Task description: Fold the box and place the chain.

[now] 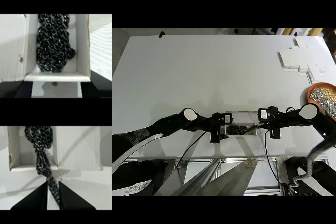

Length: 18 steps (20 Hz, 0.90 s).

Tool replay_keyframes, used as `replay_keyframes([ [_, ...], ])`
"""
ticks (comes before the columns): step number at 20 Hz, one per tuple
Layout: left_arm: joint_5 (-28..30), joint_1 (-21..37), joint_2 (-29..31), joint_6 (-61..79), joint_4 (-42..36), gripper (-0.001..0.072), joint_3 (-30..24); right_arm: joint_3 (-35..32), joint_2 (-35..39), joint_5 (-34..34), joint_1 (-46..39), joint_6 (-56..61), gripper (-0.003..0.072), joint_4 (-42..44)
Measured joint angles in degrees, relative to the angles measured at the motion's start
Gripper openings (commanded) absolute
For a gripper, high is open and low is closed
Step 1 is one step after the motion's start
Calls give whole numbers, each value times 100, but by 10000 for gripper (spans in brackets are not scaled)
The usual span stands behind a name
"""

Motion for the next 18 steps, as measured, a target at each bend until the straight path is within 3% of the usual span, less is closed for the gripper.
replay_keyframes([
  [5, 2, 0, 0, 2, -2, 173, 0, 0, -352, 7, 0, -94, 151, 146],
  [8, 0, 0, 0, 0, -2, 173, 0, 0, -461, 24, 0, -195, 49, 179],
  [12, 0, 0, 0, 2, -2, 173, 0, 0, -509, 35, 0, -262, 15, 190],
  [18, 0, 0, 0, 0, -2, 173, 0, 0, -293, 234, 0, -186, 13, 105],
])
